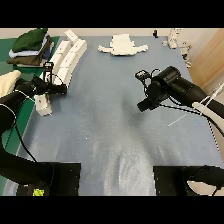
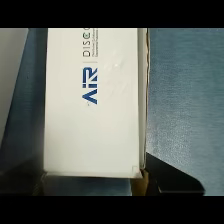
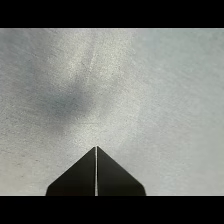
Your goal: Fold the box.
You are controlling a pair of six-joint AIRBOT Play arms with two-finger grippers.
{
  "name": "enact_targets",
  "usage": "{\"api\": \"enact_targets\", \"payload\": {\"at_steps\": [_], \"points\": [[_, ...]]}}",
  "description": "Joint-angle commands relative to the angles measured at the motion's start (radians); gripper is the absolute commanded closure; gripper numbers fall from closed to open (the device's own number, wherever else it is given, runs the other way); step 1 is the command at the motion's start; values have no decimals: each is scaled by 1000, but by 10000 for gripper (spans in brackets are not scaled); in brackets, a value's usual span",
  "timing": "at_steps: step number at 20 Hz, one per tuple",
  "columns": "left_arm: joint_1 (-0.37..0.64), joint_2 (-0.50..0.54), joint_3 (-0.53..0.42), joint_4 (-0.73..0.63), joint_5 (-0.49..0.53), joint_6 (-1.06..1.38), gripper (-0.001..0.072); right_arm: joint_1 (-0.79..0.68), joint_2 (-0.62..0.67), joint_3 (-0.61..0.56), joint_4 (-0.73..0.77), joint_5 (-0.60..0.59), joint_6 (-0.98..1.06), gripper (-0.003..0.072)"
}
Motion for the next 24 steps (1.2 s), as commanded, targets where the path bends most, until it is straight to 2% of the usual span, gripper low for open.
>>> {"api": "enact_targets", "payload": {"at_steps": [1, 8, 14, 21, 22, 23, 24], "points": [[2, -5, 9, 2, 12, 1, 260, -1, 0, 1, 0, 0, 0, 668], [2, -2, 26, 9, -73, 10, 259, -1, 0, 1, 0, 0, 0, 668], [2, -2, 44, 8, -31, 9, 259, -1, 0, 1, 0, 0, 0, 668], [2, -3, 44, 8, -29, 8, 257, -1, 0, 1, 0, 0, 0, 668], [2, -3, 43, 8, -27, 8, 94, -1, 0, 1, 0, 0, 0, 668], [2, -2, 44, 8, -22, 7, 14, -1, 0, 1, 0, 0, 0, 668], [2, -2, 44, 8, -19, 7, 14, -1, 0, 1, 0, 0, 0, 668]]}}
